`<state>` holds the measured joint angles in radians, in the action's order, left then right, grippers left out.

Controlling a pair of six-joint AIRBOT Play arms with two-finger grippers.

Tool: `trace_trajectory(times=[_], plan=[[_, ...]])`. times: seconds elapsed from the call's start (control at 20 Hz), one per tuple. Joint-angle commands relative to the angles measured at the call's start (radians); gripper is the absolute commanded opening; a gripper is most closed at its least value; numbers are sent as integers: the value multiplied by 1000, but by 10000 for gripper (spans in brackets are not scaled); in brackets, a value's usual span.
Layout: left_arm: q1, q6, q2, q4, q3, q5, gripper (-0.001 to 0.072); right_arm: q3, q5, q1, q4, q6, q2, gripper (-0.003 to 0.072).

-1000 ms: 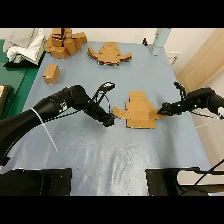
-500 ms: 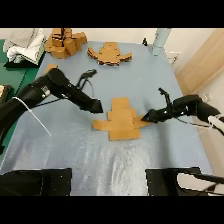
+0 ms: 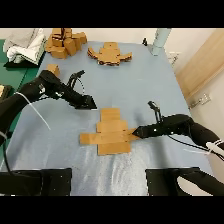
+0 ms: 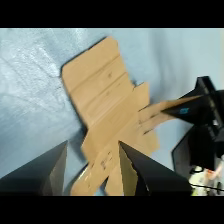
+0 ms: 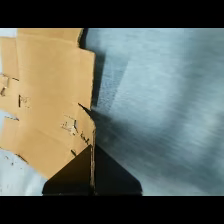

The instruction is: Fold the box.

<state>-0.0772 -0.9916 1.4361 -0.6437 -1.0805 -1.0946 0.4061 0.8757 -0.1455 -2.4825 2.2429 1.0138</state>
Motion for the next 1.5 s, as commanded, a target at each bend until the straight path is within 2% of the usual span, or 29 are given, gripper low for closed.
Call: trace_trajectory(times=[0.0,0.15,0.4,0.6,0.8,1.0,1.25,1.3,1.35,1.4,1.45], plan=[[9,109,105,187,-1,-38,489,-19,-123,-153,-1,13,-23,3],[15,116,161,198,-1,-79,488,-16,-169,-219,-1,6,-56,3],[68,109,159,194,-18,-116,489,-15,-196,-222,61,-23,-146,3],[154,93,159,195,-31,-219,488,-15,-211,-222,71,-28,-146,3],[201,86,161,194,-30,-249,488,-15,-233,-222,72,-28,-146,3],[130,123,201,200,-30,-212,487,-15,-241,-222,77,-29,-146,3],[-4,269,308,328,-38,-236,484,-15,-243,-222,78,-28,-146,3],[-18,287,323,337,-50,-257,430,-15,-243,-222,79,-28,-146,3],[-23,300,331,334,-63,-277,333,-15,-243,-222,79,-29,-146,3],[-23,303,333,333,-71,-289,279,-15,-243,-222,82,-29,-146,3],[-14,304,333,332,-77,-299,280,-15,-241,-222,88,-29,-146,3]])
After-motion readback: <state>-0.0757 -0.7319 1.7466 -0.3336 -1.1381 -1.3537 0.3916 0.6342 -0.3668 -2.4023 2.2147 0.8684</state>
